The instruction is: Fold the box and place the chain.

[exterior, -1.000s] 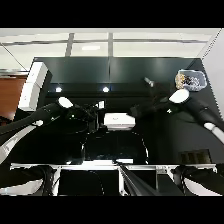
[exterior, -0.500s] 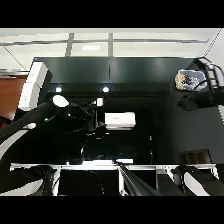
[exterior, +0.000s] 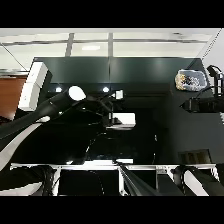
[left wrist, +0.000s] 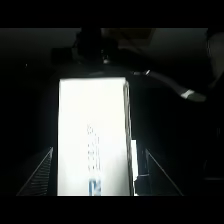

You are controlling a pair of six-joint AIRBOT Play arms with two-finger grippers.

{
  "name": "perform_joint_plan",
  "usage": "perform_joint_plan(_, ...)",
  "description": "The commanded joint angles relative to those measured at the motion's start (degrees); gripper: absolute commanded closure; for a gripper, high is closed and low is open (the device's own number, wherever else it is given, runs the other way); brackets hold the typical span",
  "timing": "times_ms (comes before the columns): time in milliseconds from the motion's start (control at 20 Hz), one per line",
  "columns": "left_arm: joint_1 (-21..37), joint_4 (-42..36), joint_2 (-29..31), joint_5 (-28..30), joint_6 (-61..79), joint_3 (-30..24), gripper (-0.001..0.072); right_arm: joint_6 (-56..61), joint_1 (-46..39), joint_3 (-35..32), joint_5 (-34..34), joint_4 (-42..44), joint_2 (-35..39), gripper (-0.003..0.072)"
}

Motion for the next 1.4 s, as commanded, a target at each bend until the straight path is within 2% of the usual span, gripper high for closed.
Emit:
perform_joint_plan(0,-1.9,1.0,-5.4,0.3,-5.0,4.5,-0.0005,-0.8,-0.3,-1.2,-1.3,1.7,0.1,0.0676)
perform_joint_plan(250,-1.7,1.2,-6.5,-0.4,-9.3,4.7,-0.0005,-1.0,-0.3,-1.2,-0.6,1.7,0.1,0.0676)
perform_joint_plan(900,-3.4,4.8,-6.9,-1.7,-10.3,4.7,-0.0007,-1.9,-0.3,-1.2,-0.8,2.3,0.1,0.0676)
perform_joint_plan(1000,-4.5,7.7,-6.9,-1.6,-10.3,4.7,-0.0007,-1.9,-0.3,-1.2,-0.8,2.3,0.1,0.0676)
perform_joint_plan(1150,-7.1,17.8,-7.3,0.5,-15.3,4.7,-0.0007,-1.9,-0.3,-1.2,-0.5,2.4,0.1,0.0676)
perform_joint_plan(1350,-8.4,21.5,-8.8,1.9,-15.1,4.7,-0.0007,-1.9,-0.3,-1.2,-0.6,2.4,0.1,0.0676)
